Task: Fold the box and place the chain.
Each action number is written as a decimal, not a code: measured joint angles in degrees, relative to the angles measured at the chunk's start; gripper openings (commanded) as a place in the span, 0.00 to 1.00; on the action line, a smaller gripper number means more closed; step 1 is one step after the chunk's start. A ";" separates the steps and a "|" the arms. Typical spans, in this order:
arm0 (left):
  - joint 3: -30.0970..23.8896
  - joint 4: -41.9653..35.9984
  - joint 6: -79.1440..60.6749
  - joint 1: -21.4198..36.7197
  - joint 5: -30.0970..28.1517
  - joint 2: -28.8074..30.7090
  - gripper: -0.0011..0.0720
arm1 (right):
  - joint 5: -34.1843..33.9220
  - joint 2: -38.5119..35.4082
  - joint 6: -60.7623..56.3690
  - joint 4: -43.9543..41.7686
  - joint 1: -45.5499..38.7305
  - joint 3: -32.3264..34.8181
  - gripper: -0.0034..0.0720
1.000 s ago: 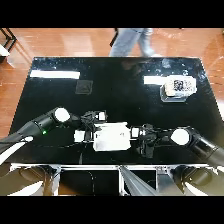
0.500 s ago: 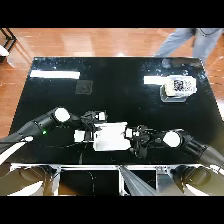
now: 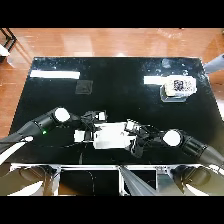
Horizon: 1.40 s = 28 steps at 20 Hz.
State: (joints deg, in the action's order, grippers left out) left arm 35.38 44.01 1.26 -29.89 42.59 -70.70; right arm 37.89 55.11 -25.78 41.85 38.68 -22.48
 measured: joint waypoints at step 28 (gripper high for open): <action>0.00 -0.02 0.04 0.00 0.02 0.00 0.05 | -12.66 -0.28 8.52 5.27 5.77 -1.75 0.96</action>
